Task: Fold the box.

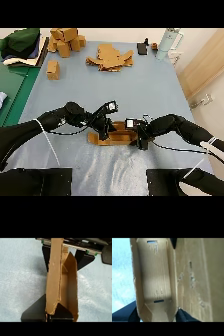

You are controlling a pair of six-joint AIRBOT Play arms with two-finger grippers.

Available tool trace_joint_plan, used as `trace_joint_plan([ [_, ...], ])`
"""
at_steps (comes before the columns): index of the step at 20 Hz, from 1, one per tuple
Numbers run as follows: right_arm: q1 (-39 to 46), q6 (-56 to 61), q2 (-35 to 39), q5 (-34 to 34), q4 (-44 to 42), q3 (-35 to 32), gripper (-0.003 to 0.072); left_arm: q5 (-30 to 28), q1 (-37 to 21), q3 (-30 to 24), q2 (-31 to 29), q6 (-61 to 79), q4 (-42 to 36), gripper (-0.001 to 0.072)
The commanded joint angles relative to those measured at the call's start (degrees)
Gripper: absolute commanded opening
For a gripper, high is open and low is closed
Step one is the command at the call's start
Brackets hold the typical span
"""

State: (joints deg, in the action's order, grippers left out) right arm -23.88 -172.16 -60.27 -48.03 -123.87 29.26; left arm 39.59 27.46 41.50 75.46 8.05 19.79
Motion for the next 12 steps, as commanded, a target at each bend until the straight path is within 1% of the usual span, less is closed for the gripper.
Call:
trace_joint_plan([
  [1,-0.1,0.0,0.0,0.2,0.1,-0.5,0.0501,-0.2,0.0,0.0,0.0,0.0,0.0,0.0014],
  [3,-0.1,0.0,0.0,0.2,0.1,-0.5,0.0502,-0.2,0.0,0.0,0.0,0.0,0.0,0.0014],
  [4,-0.1,0.1,0.0,0.2,0.0,-0.5,0.0514,-0.2,0.0,0.0,0.0,0.0,0.0,0.0014],
  [5,-0.1,0.1,0.1,0.2,-0.1,-0.5,0.0539,-0.2,0.0,0.0,0.0,0.0,0.0,0.0014],
  [6,-0.1,0.1,0.6,0.2,-0.5,-0.5,0.0599,-0.2,0.0,0.0,0.0,0.0,0.0,0.0013],
  [8,-0.1,0.1,2.5,0.2,-0.7,-0.5,0.0653,-0.2,0.0,0.0,0.0,0.0,0.0,0.0014],
  [12,-0.1,0.1,4.0,0.2,-0.6,-0.5,0.0649,-0.2,0.0,0.0,0.0,0.0,0.0,0.0014],
])
